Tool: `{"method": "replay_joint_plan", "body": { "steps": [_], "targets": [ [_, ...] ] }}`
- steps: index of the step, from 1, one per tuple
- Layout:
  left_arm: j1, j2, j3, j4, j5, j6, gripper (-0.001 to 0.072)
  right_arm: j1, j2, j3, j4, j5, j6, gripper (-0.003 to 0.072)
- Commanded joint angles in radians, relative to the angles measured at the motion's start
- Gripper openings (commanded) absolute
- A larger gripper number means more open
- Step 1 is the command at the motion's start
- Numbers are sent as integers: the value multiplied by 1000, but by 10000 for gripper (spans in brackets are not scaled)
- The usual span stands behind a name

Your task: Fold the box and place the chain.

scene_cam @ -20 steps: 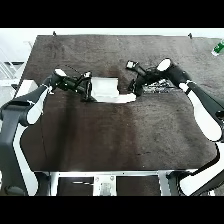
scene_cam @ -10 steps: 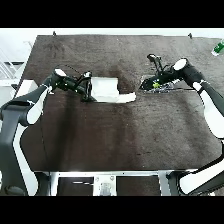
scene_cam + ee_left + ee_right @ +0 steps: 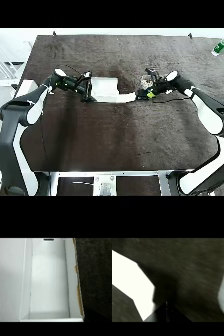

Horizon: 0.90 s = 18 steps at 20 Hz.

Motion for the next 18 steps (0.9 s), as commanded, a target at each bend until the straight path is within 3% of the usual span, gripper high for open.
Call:
{"method": "replay_joint_plan", "body": {
  "steps": [1, 7, 13, 15, 18],
  "targets": [
    [0, 0, 1, 0, 0, 0, 510, 47, -45, -11, 117, -34, -34, 10],
    [0, 0, 1, 0, 0, 0, 510, 98, -34, -8, 240, -34, -93, 10],
    [0, 0, 1, 0, 0, 0, 510, 118, 34, -3, 248, -71, -103, 12],
    [0, 0, 1, 0, 0, 0, 510, 119, 37, -3, 248, -67, -102, 270],
    [0, 0, 1, 0, 0, 0, 510, 119, 37, 8, 253, -65, -83, 346]
  ]
}}
